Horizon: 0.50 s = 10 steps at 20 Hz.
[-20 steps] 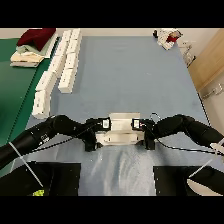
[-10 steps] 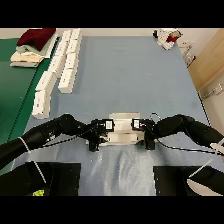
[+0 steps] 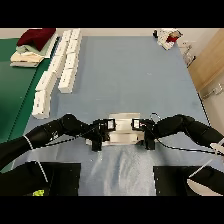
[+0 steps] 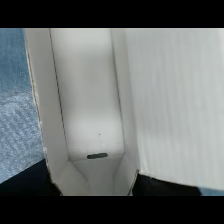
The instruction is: Fold the box.
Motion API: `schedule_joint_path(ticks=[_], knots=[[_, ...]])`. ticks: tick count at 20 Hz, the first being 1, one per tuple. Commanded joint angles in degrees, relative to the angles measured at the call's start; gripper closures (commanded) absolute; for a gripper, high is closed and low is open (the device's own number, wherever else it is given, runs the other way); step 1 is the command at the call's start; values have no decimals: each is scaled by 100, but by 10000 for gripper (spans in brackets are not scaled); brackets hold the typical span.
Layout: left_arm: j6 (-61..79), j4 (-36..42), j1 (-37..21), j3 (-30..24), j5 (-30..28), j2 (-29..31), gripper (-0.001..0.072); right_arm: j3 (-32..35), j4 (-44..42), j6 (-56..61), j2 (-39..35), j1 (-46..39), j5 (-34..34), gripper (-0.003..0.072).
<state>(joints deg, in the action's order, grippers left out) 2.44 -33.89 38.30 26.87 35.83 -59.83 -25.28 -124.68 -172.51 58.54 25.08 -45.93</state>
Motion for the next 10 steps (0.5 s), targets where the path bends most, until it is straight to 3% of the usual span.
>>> schedule_joint_path(ticks=[1, 9, 10], knots=[[129, 221, 101, 9, -164, -70, 614, -2, -2, 2, -2, 0, 0, 258], [125, 472, 103, 13, -197, -133, 612, -2, -2, 2, -4, 0, 0, 258], [125, 481, 103, 13, -188, -136, 566, -2, -2, 2, -2, 0, 0, 258]])
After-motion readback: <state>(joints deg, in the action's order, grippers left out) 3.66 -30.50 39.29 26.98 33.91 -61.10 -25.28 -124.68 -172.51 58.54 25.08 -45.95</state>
